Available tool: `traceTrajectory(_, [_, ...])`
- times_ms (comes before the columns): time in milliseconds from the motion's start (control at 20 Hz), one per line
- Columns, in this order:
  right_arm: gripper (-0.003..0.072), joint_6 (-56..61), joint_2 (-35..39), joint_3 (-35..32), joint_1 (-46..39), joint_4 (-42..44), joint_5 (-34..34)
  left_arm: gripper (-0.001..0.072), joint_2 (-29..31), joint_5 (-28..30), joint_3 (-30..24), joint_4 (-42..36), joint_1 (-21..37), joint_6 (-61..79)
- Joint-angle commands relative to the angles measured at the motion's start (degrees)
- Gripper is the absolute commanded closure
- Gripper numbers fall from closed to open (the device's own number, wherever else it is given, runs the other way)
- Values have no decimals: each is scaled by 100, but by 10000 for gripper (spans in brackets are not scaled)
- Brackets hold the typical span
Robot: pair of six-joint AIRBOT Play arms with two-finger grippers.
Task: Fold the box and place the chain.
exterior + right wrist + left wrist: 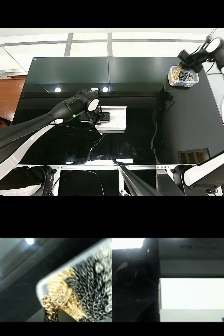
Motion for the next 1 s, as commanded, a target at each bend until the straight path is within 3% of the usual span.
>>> traceTrajectory(0, [673, -1010, 866, 170, -2, 11, 13, 681, 2, 4, 2, 2, 2, 2])
traceTrajectory(500, [675, -2214, 3626, 170, 332, 358, 164, 682, 2, 0, 2, 2, 2, 2])
traceTrajectory(950, [675, -2785, 4817, 173, 807, 1832, 190, 682, 2, -42, 2, 2, 2, 2])
